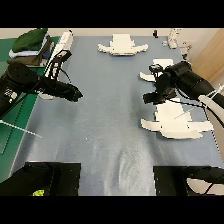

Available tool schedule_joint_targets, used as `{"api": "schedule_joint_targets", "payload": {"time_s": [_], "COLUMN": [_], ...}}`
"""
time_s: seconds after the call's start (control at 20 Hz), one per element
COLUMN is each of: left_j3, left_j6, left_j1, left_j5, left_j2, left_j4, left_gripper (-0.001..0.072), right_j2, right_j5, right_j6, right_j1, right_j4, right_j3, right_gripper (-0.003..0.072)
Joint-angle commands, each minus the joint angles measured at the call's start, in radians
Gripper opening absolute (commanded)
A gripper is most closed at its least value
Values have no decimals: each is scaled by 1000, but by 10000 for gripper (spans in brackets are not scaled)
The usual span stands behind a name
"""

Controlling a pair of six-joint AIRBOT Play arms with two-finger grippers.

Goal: Fold the box.

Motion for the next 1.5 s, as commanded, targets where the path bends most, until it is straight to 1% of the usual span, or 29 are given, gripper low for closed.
{"api": "schedule_joint_targets", "payload": {"time_s": [0.0, 0.1, 0.2, 0.35, 0.45, 0.5, 0.55, 0.6, 0.7, 0.75, 0.8, 0.9, 0.95, 1.0, 1.05, 1.15, 1.25, 1.3, 1.45], "left_j3": [0, 0, 0, 0, 0, 0, 0, 0, 0, 0, 0, 0, 0, 0, 0, 0, 0, 0, 0], "left_j6": [0, 0, 0, 0, 0, 0, 0, 0, 0, 0, 0, 0, 0, -3, -28, -53, -73, -97, -132], "left_j1": [0, 0, 0, 0, 0, 0, 0, 0, 0, 0, 0, -1, -1, -1, -1, -1, 0, 0, 0], "left_j5": [0, 0, 0, 0, 0, 4, 9, 11, 11, 12, 15, 18, 17, 14, 11, 11, 7, 6, 1], "left_j2": [0, 0, 0, 0, 0, 0, 0, 0, 0, 0, 0, 0, 0, 0, 0, 0, 0, 0, 0], "left_j4": [0, 0, 0, 0, 0, 0, 0, 0, 0, 0, 0, -1, -1, -1, -1, -2, -20, -27, -48], "left_gripper": [16, 16, 16, 15, 15, 15, 15, 16, 16, 15, 16, 15, 15, 15, 15, 15, 16, 16, 16], "right_j2": [0, 0, 0, 0, 0, 0, 0, 0, 0, 0, 0, -1, -4, -11, -26, -67, -113, -131, -187], "right_j5": [0, 1, 11, 13, 38, 40, 9, -48, -201, -264, -312, -336, -332, -324, -317, -317, -333, -343, -360], "right_j6": [0, 0, 2, 2, 25, 68, 110, 138, 139, 138, 130, 73, 51, 14, -44, -170, -336, -393, -475], "right_j1": [0, 0, 0, 0, 0, -3, -19, -46, -146, -213, -295, -472, -570, -658, -752, -921, -1059, -1113, -1243], "right_j4": [0, 2, 44, 206, 293, 275, 232, 176, 15, -64, -113, -130, -122, -104, -61, 65, 212, 258, 305], "right_j3": [1, 1, 1, 1, 2, 14, 43, 82, 166, 188, 192, 175, 164, 159, 159, 159, 159, 160, 161], "right_gripper": [16, 16, 16, 16, 16, 42, 182, 260, 268, 268, 316, 316, 335, 437, 457, 457, 457, 457, 457]}}
